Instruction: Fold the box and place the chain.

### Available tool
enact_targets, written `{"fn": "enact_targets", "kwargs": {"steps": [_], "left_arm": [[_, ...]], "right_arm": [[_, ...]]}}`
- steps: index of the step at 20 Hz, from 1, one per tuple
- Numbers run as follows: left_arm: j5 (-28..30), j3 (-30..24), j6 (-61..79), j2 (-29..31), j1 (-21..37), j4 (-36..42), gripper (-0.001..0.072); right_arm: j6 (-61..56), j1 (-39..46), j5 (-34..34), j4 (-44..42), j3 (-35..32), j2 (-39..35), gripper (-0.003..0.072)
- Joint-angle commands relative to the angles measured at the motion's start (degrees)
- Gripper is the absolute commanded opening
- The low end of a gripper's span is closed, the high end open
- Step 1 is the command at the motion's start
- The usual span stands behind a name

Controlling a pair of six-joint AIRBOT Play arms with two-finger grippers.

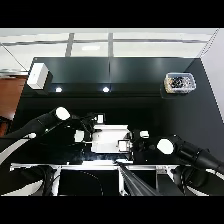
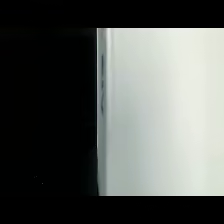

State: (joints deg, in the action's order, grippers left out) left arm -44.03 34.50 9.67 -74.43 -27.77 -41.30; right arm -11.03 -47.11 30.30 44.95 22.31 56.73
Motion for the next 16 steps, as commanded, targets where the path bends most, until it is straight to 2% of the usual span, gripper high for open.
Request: {"fn": "enact_targets", "kwargs": {"steps": [1, 7, 12, 16], "left_arm": [[0.0, 0.0, 0.0, 0.0, 0.0, 0.0, 0.0026], [-0.2, 0.0, 0.0, 0.0, -0.1, 0.0, 0.0026], [-0.2, 0.0, 0.0, 0.0, -0.1, 0.0, 0.0026], [-0.2, 0.0, 0.0, 0.0, -0.1, 0.0, 0.0026]], "right_arm": [[-1.6, -0.5, -2.0, 0.1, 1.8, 0.1, 0.0677], [-5.4, 1.8, -2.1, 5.1, 3.0, -2.1, 0.0677], [-6.9, 6.3, -2.0, 4.9, 3.1, -5.9, 0.0677], [-8.3, 8.9, -2.1, 4.6, 3.0, -6.0, 0.0677]]}}
